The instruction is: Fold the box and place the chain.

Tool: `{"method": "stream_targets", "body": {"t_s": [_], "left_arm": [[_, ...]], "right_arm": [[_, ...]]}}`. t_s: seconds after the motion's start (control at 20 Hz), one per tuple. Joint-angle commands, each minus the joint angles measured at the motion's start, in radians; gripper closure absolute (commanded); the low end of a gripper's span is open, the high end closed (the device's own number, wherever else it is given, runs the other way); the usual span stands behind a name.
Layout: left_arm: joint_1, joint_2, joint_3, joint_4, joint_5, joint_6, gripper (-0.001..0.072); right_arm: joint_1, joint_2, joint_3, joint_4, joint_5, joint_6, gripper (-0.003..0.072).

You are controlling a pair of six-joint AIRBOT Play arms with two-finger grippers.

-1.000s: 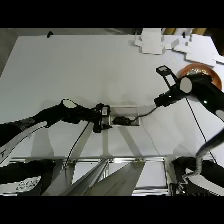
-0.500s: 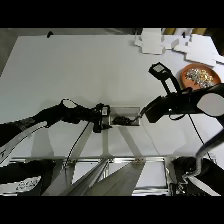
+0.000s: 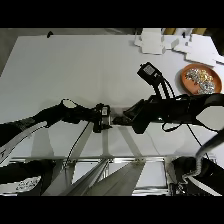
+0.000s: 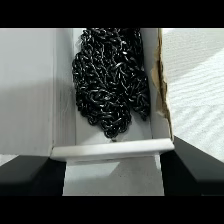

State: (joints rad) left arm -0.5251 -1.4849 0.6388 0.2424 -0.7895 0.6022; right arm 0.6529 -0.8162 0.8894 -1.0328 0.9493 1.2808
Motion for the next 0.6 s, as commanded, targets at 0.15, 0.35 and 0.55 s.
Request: {"method": "stream_targets", "body": {"t_s": [0.15,0.35,0.55], "left_arm": [[0.0,0.0,0.001,0.0,0.0,0.0,0.0559],[0.0,0.0,0.001,0.0,0.0,0.0,0.0559],[0.0,0.0,0.001,0.0,0.0,0.0,0.0559]], "right_arm": [[0.023,0.002,0.001,0.208,-0.169,-0.238,0.0666],[0.023,0.002,0.002,0.268,-0.183,-0.324,0.0666],[0.014,0.002,0.014,0.285,-0.211,-0.366,0.0665]]}}
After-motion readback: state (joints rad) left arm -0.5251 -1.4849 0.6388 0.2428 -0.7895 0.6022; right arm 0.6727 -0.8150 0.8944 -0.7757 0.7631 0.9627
